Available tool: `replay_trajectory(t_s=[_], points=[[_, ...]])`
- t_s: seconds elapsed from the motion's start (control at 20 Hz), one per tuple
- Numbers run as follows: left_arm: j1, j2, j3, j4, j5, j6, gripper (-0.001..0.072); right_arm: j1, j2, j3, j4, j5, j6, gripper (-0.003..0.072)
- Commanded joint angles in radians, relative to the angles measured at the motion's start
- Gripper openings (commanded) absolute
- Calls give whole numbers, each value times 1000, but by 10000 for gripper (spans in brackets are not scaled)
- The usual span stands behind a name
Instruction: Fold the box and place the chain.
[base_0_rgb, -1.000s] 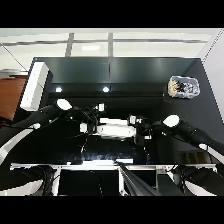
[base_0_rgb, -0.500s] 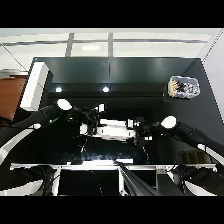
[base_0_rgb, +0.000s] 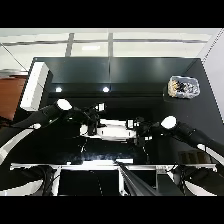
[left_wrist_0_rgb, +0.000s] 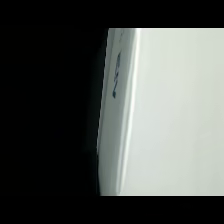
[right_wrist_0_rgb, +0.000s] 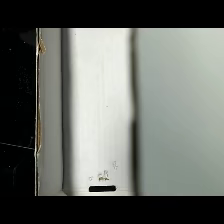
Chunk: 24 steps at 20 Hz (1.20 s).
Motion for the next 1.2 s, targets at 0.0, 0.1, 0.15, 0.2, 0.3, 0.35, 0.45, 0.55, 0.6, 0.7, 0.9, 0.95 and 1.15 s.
replay_trajectory(t_s=[0.0, 0.1, 0.15, 0.2, 0.3, 0.35, 0.45, 0.55, 0.6, 0.7, 0.9, 0.95, 1.15], points=[[0, 1, 0, 0, -3, -3, 35, 1, 0, 0, 0, -1, 0, 581], [0, 1, 0, 3, -3, -2, 177, 1, 0, 0, 0, 0, 0, 389], [0, 1, 1, 3, -3, -2, 330, 1, 0, 0, -1, 0, 0, 347], [1, 3, 1, 3, -3, -2, 423, 1, 0, 0, 0, 0, 0, 347], [2, 18, 1, 13, -3, -3, 434, 1, 0, 0, 0, 1, 0, 347], [2, 30, 1, 35, -3, -3, 434, 1, 0, 0, 0, 4, 0, 347], [2, 68, 1, 110, -2, -43, 434, 1, 0, 0, -1, 13, 0, 347], [5, 119, 0, 214, -5, -136, 434, 5, 0, 0, -25, 20, -1, 347], [11, 143, 0, 247, -21, -187, 433, 10, 0, 0, -41, 29, -1, 347], [34, 189, 0, 272, -95, -209, 434, 16, 0, 0, -51, 58, -1, 347], [64, 228, 0, 304, -180, -307, 433, 16, 0, 0, -61, 65, -6, 347], [66, 229, 0, 325, -185, -371, 433, 16, 0, 0, -60, 59, -6, 347], [66, 231, 2, 373, -253, -510, 33, 16, 0, 0, -59, 42, -6, 347]])
